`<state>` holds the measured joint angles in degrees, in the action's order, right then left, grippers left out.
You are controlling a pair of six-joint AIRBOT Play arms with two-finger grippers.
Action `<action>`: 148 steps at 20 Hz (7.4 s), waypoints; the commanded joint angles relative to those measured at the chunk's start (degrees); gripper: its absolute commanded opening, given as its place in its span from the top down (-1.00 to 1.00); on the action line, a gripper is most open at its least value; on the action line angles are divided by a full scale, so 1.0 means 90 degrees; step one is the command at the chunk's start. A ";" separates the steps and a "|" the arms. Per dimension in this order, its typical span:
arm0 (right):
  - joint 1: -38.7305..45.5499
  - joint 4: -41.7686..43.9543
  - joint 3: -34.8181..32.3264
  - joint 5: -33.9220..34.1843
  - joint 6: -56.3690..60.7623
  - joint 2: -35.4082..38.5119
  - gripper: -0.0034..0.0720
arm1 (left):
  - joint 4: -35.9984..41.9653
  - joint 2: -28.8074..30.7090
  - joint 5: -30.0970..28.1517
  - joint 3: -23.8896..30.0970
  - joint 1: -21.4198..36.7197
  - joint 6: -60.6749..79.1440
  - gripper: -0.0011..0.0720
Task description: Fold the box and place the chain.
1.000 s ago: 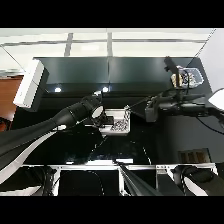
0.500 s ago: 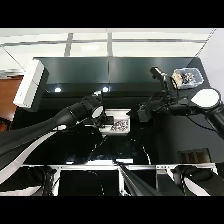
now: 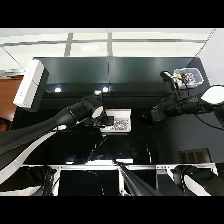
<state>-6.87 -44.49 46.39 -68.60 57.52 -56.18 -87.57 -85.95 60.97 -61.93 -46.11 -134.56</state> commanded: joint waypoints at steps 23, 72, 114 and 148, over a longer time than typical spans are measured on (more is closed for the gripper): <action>0.0148 -0.0063 -0.0017 -0.0080 0.0236 -0.0005 0.18 | 0.5741 0.3514 -0.0508 0.4216 0.4299 1.1465 -0.66; 0.0148 -0.0063 -0.0017 0.0367 0.0563 -0.0005 0.18 | 0.6164 0.0826 -0.1350 0.2467 0.2467 1.6745 -0.86; -0.1960 0.0279 0.0107 0.1401 -0.5459 -0.1588 -0.98 | 0.6156 0.0826 -0.1353 0.2467 0.2450 1.6745 -0.09; -0.2106 -0.0051 0.0068 0.1549 -0.4891 -0.1382 0.11 | 0.6156 0.0826 -0.1350 0.2467 0.2450 1.6745 -0.10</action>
<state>-25.80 -45.98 46.98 -54.65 13.47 -68.75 -32.16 -78.50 48.84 -39.68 -24.01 16.14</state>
